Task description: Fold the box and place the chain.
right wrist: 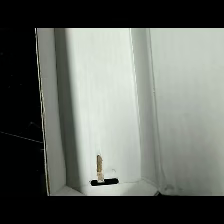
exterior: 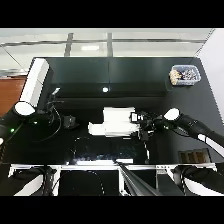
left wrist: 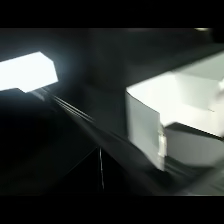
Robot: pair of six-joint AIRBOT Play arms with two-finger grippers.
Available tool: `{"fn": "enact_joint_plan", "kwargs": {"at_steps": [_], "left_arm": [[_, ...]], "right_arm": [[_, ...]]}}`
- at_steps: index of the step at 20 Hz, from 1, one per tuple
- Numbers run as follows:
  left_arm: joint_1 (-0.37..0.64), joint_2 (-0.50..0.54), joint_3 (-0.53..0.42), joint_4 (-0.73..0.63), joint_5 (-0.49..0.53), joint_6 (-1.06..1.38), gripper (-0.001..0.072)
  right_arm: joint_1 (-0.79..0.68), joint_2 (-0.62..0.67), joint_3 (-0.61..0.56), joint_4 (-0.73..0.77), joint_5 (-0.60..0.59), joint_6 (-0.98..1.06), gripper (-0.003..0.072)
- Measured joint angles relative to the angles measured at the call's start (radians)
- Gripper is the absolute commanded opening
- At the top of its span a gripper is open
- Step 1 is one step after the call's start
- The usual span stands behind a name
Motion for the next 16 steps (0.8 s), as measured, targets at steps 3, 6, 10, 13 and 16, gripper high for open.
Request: {"fn": "enact_joint_plan", "kwargs": {"at_steps": [3, 6, 10, 13, 16], "left_arm": [[0.009, -0.113, -0.013, -0.108, -0.029, 0.013, 0.0031], [-0.029, -0.206, -0.018, -0.194, -0.002, 0.024, 0.0031], [-0.115, -0.292, -0.002, -0.276, 0.027, 0.069, 0.0030], [-0.159, -0.321, 0.028, -0.296, 0.032, 0.087, 0.0030], [-0.162, -0.330, 0.059, -0.299, 0.038, 0.095, 0.0030]], "right_arm": [[0.000, 0.000, 0.000, 0.001, -0.003, 0.002, 0.0416], [0.000, 0.000, 0.000, 0.002, -0.005, 0.003, 0.0416], [0.000, 0.000, 0.000, 0.001, -0.005, 0.004, 0.0415], [0.000, 0.000, 0.000, 0.001, -0.006, 0.004, 0.0415], [0.000, 0.000, 0.000, 0.001, -0.006, 0.004, 0.0416]]}}
